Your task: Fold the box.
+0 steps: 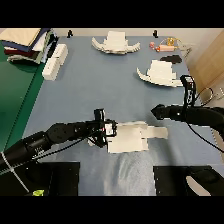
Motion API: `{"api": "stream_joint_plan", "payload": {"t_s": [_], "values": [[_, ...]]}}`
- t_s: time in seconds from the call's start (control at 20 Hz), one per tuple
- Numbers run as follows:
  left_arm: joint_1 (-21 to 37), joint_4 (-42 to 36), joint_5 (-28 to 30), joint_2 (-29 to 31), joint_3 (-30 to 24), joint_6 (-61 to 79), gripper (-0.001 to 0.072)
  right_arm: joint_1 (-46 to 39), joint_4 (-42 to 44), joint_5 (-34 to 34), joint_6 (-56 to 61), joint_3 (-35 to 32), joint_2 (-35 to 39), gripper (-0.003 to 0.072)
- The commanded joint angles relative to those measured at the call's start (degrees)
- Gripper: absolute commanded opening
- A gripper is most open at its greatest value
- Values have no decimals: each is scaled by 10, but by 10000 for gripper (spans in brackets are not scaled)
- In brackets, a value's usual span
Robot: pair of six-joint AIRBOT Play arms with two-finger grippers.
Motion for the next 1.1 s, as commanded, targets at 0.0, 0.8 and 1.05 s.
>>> {"api": "stream_joint_plan", "payload": {"t_s": [0.0, 0.8, 1.05], "values": [[-22, 8, 33, 3, -19, 0, 11, 0, 11, 0, 0, 0, 0, 524], [-82, -5, 93, -43, -82, -18, 15, 0, 18, 0, 0, 0, 0, 524], [-62, -2, -19, -23, -46, -90, 14, 0, 17, 1, 0, 0, 0, 524]]}}
